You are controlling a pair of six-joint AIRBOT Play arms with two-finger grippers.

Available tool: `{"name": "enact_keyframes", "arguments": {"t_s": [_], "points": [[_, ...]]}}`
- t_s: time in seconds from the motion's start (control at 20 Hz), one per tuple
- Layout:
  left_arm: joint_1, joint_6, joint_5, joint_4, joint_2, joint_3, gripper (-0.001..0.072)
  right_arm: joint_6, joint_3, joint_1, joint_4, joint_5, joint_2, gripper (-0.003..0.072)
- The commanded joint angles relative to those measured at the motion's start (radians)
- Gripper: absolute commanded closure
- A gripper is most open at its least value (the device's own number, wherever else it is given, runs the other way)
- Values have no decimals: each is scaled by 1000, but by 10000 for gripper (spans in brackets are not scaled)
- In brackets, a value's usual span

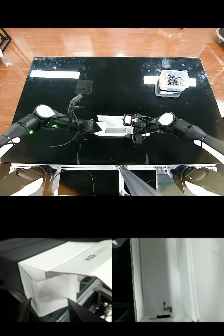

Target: Fold the box and place the chain.

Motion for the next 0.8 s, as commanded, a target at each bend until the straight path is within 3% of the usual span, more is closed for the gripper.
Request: {"name": "enact_keyframes", "arguments": {"t_s": [0.0,0.2,0.75], "points": [[-105,-148,123,86,29,1,156,2,0,0,0,-2,-1,271],[-165,-251,214,144,31,1,156,3,0,0,0,-3,-1,271],[-164,-283,224,137,30,2,154,3,0,0,0,-3,-1,271]]}}
